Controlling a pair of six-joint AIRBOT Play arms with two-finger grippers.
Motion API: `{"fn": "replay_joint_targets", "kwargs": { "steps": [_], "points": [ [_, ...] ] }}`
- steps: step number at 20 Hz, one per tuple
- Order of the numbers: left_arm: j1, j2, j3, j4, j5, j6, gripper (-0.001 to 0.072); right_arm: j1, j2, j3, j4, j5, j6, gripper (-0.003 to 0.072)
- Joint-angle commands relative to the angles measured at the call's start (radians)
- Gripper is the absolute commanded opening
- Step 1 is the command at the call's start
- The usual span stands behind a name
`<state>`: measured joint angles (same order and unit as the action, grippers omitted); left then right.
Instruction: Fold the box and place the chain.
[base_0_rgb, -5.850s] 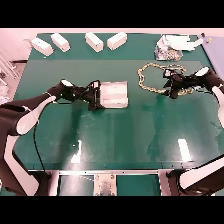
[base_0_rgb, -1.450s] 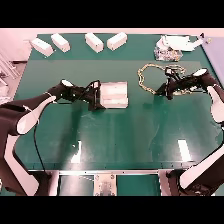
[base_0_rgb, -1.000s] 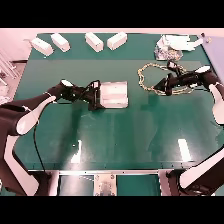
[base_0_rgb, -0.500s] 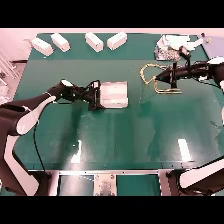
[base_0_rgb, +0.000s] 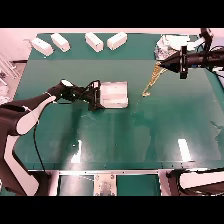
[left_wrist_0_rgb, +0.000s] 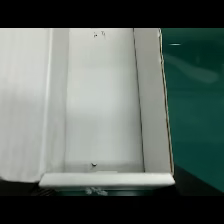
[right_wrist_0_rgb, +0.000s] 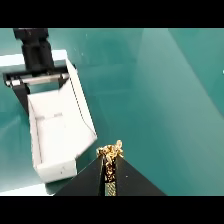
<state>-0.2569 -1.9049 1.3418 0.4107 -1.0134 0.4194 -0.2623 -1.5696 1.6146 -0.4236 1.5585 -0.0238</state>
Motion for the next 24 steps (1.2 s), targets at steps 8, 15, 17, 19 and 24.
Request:
{"fn": "replay_joint_targets", "kwargs": {
  "steps": [8, 15, 17, 19, 24],
  "points": [
    [0.0, 0.0, 0.0, 0.0, 0.0, 0.0, 0.047, 0.116, 0.159, 0.022, 0.114, -0.052, 0.069, 0.0006],
    [0.0, 0.0, 0.0, 0.0, 0.0, 0.0, 0.047, 0.206, 0.194, 0.079, 0.114, -0.133, 0.126, 0.0006],
    [0.0, 0.0, 0.0, 0.0, 0.0, 0.0, 0.047, 0.225, 0.194, 0.08, 0.113, -0.156, 0.126, 0.0006],
    [0.0, 0.0, 0.0, 0.0, 0.0, 0.0, 0.047, 0.24, 0.194, 0.08, 0.113, -0.172, 0.126, 0.0006],
    [0.0, 0.0, 0.0, 0.0, 0.0, 0.0, 0.047, 0.28, 0.192, 0.06, 0.105, -0.183, 0.126, 0.0006]
  ]
}}
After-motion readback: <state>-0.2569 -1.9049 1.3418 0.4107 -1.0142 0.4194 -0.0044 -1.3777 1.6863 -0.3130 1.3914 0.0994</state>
